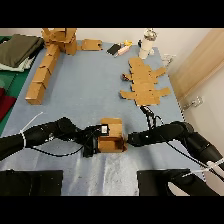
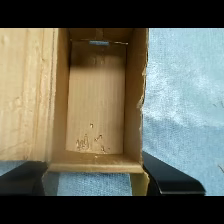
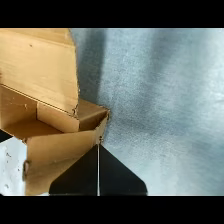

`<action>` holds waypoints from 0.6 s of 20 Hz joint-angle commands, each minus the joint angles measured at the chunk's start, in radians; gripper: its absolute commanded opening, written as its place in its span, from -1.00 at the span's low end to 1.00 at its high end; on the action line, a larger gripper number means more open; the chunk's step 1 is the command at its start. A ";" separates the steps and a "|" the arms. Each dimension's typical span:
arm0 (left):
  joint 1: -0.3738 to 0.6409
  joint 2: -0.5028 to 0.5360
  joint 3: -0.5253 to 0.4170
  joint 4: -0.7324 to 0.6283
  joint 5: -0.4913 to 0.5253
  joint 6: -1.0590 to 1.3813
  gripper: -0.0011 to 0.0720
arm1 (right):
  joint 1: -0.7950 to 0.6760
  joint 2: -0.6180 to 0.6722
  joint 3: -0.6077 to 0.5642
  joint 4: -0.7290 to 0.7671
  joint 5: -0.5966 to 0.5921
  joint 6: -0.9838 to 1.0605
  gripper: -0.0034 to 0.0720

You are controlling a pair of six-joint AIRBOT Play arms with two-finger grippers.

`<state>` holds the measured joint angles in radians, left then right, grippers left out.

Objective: Fold the box.

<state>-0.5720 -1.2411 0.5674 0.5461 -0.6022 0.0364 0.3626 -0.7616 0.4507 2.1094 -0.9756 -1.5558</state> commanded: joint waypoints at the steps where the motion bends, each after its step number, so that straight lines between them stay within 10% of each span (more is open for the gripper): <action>1: -0.001 0.001 0.001 0.000 0.000 0.000 0.13 | 0.040 0.001 0.004 -0.051 0.008 0.142 -0.90; 8: -0.001 0.001 0.001 0.000 0.000 0.000 0.13 | 0.287 -0.014 0.105 -0.440 -0.027 0.669 -0.90; 12: -0.001 0.001 0.001 0.000 0.000 0.000 0.13 | 0.301 -0.064 0.119 -0.333 0.001 0.665 -0.89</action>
<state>-0.5720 -1.2411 0.5674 0.5461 -0.6022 0.0364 0.6361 -0.7986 0.5522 1.7687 -0.9855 -0.9623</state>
